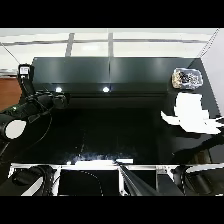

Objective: Fold the box and place the chain.

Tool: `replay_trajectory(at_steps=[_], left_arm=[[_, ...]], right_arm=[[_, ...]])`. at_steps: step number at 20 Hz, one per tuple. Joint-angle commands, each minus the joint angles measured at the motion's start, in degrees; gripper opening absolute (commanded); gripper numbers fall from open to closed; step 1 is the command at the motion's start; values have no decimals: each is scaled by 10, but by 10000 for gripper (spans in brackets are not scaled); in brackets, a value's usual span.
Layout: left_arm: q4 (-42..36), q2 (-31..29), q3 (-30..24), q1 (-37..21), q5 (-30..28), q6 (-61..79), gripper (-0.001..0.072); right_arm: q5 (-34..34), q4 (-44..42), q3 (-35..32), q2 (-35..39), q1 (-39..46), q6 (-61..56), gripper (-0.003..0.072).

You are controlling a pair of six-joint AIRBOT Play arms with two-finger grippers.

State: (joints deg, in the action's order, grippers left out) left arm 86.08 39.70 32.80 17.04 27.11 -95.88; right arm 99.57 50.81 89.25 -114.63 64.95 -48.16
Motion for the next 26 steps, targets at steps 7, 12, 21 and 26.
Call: replay_trajectory(at_steps=[7,12,21,26], left_arm=[[0,0,0,0,0,1,704],[0,0,0,0,4,1,704],[-55,14,0,0,18,1,704],[-59,21,0,0,66,1,703]], right_arm=[[8,-103,-82,78,-73,43,12],[-46,-147,-225,197,-159,31,12],[-341,-324,-586,529,-424,12,12],[-500,-372,-692,643,-648,22,13]])
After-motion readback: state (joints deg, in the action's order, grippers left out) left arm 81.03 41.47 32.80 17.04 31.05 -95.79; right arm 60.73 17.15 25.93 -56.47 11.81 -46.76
